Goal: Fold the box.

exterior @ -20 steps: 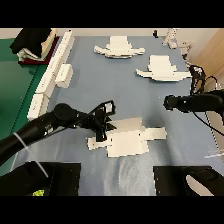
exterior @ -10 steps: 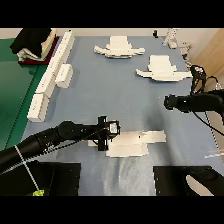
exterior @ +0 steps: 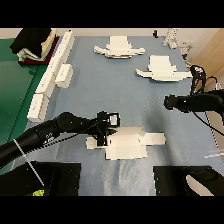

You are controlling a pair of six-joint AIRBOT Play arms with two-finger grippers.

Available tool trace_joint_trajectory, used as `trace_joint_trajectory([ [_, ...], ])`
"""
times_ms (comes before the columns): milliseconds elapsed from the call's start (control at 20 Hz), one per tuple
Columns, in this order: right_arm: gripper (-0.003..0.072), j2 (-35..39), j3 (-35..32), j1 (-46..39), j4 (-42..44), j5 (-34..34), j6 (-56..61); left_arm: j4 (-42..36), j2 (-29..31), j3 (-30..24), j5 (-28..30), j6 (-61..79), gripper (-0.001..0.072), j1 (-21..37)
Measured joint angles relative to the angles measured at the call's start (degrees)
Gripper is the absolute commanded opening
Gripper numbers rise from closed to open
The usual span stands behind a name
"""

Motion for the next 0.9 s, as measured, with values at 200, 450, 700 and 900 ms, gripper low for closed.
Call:
trace_joint_trajectory([
  [200, 0.0488, 0.0, 0.0, 0.0, 0.0, 0.0, 0.0, 1.7, -1.8, 0.5, -2.0, -0.4, 0.0014, 0.7],
  [450, 0.0487, 0.0, 0.0, 0.0, 0.0, 0.0, 0.0, 2.3, -3.5, 0.7, -4.1, -0.6, 0.0015, 1.0],
  [700, 0.0422, 0.0, 0.0, 0.0, 0.4, -0.4, 0.0, 2.5, -4.5, 0.7, -5.4, -0.9, 0.0015, 1.1],
  [900, 0.0422, 0.0, 0.0, 0.0, 2.3, -3.2, -0.5, 2.5, -4.7, 0.7, -9.7, -1.4, 0.0015, 1.1],
])
